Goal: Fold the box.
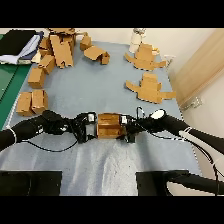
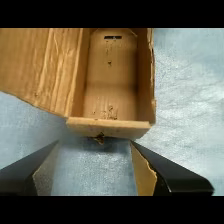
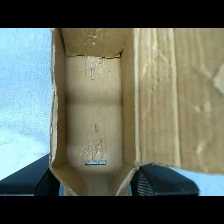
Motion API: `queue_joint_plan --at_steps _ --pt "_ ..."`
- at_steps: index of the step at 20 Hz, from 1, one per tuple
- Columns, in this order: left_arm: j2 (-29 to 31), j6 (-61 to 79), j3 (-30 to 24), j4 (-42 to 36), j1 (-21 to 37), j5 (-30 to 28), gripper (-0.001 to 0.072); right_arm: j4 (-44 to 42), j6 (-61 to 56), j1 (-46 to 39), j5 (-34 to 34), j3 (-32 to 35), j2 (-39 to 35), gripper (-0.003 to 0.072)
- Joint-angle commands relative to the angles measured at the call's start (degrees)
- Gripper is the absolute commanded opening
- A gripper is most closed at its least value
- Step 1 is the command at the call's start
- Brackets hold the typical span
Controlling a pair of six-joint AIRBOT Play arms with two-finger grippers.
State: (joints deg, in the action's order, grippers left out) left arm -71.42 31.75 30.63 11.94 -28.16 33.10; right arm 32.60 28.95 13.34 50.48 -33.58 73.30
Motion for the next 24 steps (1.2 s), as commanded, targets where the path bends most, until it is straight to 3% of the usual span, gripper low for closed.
queue_joint_plan --at_steps 1,6,17,21,24 --pt "0.0 0.0 0.0 -0.2 -0.1 0.5 0.072 0.0 0.0 0.0 0.0 0.0 0.0 0.056" --pt "-0.1 0.0 0.3 -0.2 -1.0 2.8 0.072 0.0 0.0 0.0 -0.2 0.0 0.0 0.056" --pt "-0.3 -0.1 0.5 -0.2 -3.7 0.2 0.072 0.0 0.0 0.0 -0.2 0.0 0.0 0.056" --pt "-0.3 -1.8 0.4 -0.2 -3.5 -3.2 0.072 0.0 0.0 0.0 -0.2 0.0 0.0 0.056" --pt "-0.4 -1.4 0.5 -0.2 -4.1 -1.8 0.072 0.1 0.0 0.0 -0.2 0.0 0.0 0.056"
